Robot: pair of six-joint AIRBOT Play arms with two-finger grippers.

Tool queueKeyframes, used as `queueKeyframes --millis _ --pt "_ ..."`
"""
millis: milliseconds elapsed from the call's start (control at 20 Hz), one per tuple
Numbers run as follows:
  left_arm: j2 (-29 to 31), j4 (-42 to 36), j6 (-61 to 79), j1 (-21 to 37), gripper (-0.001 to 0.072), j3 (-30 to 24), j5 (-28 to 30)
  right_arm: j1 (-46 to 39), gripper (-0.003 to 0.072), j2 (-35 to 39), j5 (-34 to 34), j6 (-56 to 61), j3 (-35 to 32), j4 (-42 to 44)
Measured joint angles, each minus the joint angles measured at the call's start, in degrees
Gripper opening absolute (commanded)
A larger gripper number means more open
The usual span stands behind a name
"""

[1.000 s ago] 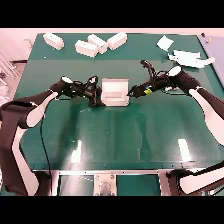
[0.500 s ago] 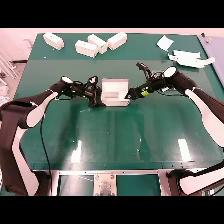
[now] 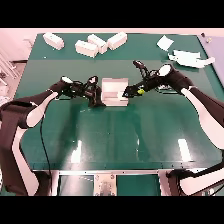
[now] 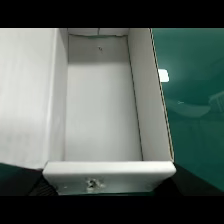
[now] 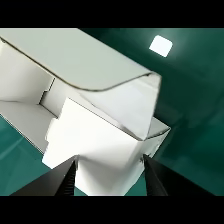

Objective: Fold the box and place the chain.

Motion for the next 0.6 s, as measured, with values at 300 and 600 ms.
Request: queueKeyframes --millis 300,600 --pt "0.0 0.0 0.0 0.0 0.0469 0.0 0.0 2.0 0.0477 0.0 -0.1 6.1 0.5 -5.4" --pt "0.0 0.0 0.0 0.0 0.0469 0.0 -0.1 2.7 0.0477 0.0 -0.3 9.4 0.5 -8.1"
